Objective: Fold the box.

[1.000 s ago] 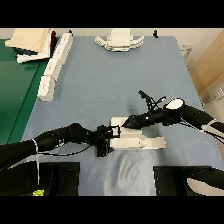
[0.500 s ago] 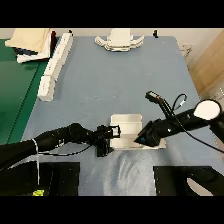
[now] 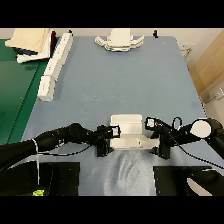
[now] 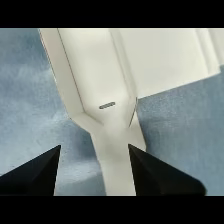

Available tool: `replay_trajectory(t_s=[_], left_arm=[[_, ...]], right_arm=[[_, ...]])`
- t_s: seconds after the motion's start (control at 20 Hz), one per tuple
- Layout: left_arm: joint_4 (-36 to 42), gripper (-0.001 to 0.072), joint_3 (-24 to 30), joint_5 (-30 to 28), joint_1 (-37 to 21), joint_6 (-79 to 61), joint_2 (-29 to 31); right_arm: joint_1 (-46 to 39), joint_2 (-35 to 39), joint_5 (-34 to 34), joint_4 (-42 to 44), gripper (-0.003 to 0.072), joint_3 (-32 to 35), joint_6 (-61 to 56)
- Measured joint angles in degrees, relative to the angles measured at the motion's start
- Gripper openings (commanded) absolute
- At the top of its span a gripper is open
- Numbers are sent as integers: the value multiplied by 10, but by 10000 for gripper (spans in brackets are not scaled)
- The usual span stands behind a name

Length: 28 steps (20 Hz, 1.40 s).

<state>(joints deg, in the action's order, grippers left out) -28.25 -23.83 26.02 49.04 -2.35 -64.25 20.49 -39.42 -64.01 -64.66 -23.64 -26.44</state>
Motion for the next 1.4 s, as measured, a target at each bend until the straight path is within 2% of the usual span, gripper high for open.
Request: replay_trajectory(t_s=[0.15,0.2,0.25,0.35,0.4,0.55,0.6,0.95,1.0,1.05,1.1,1.15,1.2,1.4], left_arm=[[0,456,0,0,0,0,0],[0,456,0,0,0,0,0],[0,456,0,0,0,0,0],[0,456,0,0,0,0,0],[0,456,0,0,0,0,0],[0,456,0,0,0,0,0],[0,456,0,0,0,0,0],[0,456,0,0,0,0,0],[0,456,0,0,0,0,0],[0,456,0,0,0,0,0],[0,456,0,0,0,0,0],[0,456,0,0,0,0,0],[0,456,0,0,0,0,0],[0,456,0,0,0,0,0]], right_arm=[[0,-23,45,6,658,5,69],[2,-27,52,15,592,6,85],[6,-30,60,22,473,7,98],[18,-33,68,34,406,8,114],[26,-35,71,40,319,8,119],[48,-37,77,49,281,9,129],[54,-38,81,51,216,9,130],[70,-39,117,75,213,9,144],[70,-40,120,77,222,9,145],[70,-42,121,81,300,10,146],[71,-44,123,86,468,11,147],[71,-46,124,93,605,13,148],[71,-49,125,100,707,16,149],[71,-54,129,118,720,23,151]])
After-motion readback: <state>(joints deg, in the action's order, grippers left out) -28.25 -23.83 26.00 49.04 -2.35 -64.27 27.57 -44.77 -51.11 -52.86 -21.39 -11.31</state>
